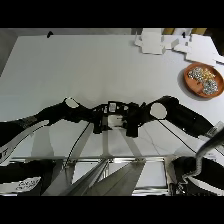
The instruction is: Fold the box and place the chain.
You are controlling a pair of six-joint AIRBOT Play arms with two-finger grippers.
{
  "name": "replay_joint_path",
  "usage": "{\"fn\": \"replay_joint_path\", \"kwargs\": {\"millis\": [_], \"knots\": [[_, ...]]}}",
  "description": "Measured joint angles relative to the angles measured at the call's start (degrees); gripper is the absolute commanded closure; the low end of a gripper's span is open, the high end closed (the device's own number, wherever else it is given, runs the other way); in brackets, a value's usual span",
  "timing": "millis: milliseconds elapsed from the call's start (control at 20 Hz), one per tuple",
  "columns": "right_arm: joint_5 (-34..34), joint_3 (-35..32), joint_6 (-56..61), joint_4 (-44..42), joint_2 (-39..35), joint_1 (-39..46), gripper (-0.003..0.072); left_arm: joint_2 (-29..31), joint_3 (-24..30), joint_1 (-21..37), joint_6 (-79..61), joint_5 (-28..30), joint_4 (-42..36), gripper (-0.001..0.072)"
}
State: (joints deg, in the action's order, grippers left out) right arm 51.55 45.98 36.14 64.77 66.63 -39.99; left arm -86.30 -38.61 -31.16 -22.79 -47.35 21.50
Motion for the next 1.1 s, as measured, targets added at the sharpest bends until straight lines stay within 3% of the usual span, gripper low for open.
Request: {"fn": "replay_joint_path", "kwargs": {"millis": [150,350,1100], "knots": [[0.6,0.0,0.0,-0.5,-0.7,0.2,0.0421,0.0,0.0,0.0,-0.2,-0.5,0.3,0.0576],[0.6,0.0,0.0,-3.6,-2.1,2.1,0.0664,0.0,0.0,0.0,0.0,-0.3,0.2,0.0576],[2.8,-1.6,0.0,-8.6,0.9,4.5,0.0665,0.0,0.0,0.0,0.0,-0.1,0.0,0.0576]]}}
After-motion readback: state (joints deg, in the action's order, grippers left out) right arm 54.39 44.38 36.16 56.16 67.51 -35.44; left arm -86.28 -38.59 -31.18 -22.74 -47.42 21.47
